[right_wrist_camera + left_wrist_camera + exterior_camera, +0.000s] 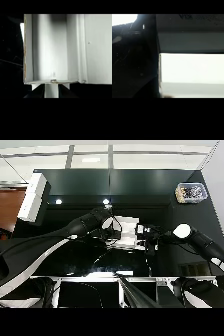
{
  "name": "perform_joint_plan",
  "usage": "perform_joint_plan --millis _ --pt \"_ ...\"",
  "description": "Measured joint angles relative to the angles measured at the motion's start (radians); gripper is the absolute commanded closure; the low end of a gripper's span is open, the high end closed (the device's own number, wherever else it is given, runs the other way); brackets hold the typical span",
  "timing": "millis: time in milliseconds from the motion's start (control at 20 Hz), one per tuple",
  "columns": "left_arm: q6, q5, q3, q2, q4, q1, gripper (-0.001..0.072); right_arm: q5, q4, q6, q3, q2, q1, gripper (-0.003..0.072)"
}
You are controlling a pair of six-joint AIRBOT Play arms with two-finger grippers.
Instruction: Fold the box and place the chain.
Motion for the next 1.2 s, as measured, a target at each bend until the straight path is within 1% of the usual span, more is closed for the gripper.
perform_joint_plan --millis 50,300,500,550,600,650,700,750,800,850,900,950,1050,1200 --pt "0.0 0.0 0.0 0.0 0.0 0.0 0.0684 -0.002 0.019 -0.001 0.0 -0.008 0.002 0.0557" --pt "0.001 -0.003 0.0 0.0 0.0 0.0 0.0684 -0.034 0.108 -0.006 0.0 -0.051 0.05 0.0557" --pt "-0.001 -0.003 0.0 0.0 0.0 0.0 0.0684 -0.079 0.133 -0.004 0.0 -0.076 0.07 0.0557" --pt "-0.002 -0.003 0.0 0.0 0.0 0.0 0.0684 -0.086 0.135 -0.003 0.0 -0.078 0.072 0.0498" --pt "-0.002 -0.003 0.0 0.0 0.0 0.0 0.0684 -0.092 0.138 0.002 0.0 -0.08 0.074 0.0357" --pt "-0.002 -0.002 0.0 0.0 0.0 0.0 0.0684 -0.097 0.138 0.009 0.0 -0.081 0.075 0.0487" --pt "-0.002 -0.002 0.0 0.0 0.0 0.0 0.0684 -0.1 0.138 0.02 0.0 -0.082 0.076 0.0545" --pt "-0.002 -0.002 0.0 0.0 0.0 0.0 0.0684 -0.107 0.138 0.032 0.0 -0.083 0.076 0.0499" --pt "-0.002 -0.002 0.0 0.0 0.0 0.0 0.0684 -0.107 0.139 0.043 0.0 -0.084 0.076 0.0347" --pt "-0.002 -0.001 0.0 0.0 0.0 0.0 0.0684 -0.106 0.139 0.055 0.0 -0.084 0.077 0.0437" --pt "-0.002 -0.001 0.0 0.0 0.0 0.0 0.0684 -0.108 0.138 0.069 0.0 -0.084 0.077 0.0572" --pt "-0.002 -0.001 0.0 0.0 0.0 0.0 0.0684 -0.112 0.135 0.09 0.0 -0.083 0.077 0.0665" --pt "-0.001 -0.001 0.0 0.0 0.0 0.0 0.0684 -0.109 0.113 0.159 0.003 -0.068 0.074 0.0677" --pt "-0.001 -0.001 0.0 0.0 0.0 0.001 0.0684 -0.05 0.014 0.438 0.029 0.008 0.019 0.0679"
